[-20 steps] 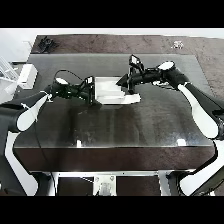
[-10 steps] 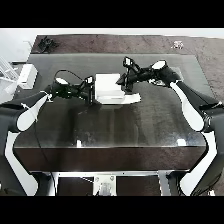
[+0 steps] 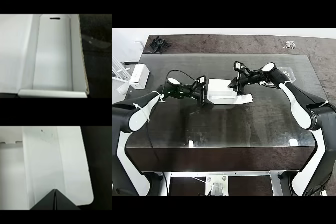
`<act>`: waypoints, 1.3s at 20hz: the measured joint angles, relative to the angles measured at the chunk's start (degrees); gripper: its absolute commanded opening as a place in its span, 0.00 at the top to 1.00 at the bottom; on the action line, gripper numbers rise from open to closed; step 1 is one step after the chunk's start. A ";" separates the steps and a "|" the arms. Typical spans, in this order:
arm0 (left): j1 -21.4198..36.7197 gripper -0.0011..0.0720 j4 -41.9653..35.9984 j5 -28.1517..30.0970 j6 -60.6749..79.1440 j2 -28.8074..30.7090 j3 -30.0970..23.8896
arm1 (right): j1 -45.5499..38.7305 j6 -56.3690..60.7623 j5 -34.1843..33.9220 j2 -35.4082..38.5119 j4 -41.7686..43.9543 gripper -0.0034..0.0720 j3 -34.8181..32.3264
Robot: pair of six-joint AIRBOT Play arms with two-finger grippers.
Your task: Fold the box and place the chain.
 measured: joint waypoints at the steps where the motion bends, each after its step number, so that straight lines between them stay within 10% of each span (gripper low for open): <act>1: 0.00 0.29 0.02 0.02 0.02 0.00 0.00 | -0.02 -0.02 0.31 0.00 -0.07 0.94 0.02; 14: -0.04 0.29 0.09 0.28 0.15 0.02 0.00 | -3.21 4.57 4.44 13.44 -3.08 0.94 -3.21; 16: -0.04 0.29 0.09 0.24 0.13 0.02 0.00 | -4.66 5.18 4.39 16.68 -3.56 0.16 -6.69; 26: -0.02 0.29 0.07 0.13 0.09 0.02 0.00 | -5.90 -2.47 2.51 17.03 -4.09 0.09 -18.75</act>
